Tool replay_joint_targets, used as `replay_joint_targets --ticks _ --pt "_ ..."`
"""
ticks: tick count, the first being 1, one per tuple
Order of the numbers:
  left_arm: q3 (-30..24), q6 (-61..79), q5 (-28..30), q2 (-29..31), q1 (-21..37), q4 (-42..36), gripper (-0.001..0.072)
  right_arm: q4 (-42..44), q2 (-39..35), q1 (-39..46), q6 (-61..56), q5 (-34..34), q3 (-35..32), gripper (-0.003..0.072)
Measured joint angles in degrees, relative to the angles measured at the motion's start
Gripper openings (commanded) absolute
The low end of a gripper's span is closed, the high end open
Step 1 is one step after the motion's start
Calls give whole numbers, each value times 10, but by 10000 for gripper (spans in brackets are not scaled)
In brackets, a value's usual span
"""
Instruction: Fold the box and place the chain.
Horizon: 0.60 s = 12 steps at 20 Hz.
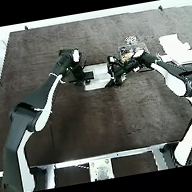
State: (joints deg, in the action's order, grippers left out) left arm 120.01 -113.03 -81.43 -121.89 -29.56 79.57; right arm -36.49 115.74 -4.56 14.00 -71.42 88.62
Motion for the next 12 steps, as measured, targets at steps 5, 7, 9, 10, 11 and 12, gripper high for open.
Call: replay_joint_targets --ticks 5,7,9,10,11,12 --pt "11 1 -8 -1 0 5 384 0 0 0 0 0 0 584" --pt "15 1 -10 -1 1 5 364 0 0 0 0 0 0 584" --pt "17 1 -12 -1 2 6 364 0 0 0 0 0 0 584" --pt "17 1 -12 -1 2 7 363 0 0 0 0 0 0 584" --pt "18 1 -14 -1 2 9 352 0 0 0 0 0 0 584" --pt "18 1 -17 -1 2 9 258 0 0 0 0 0 0 584"
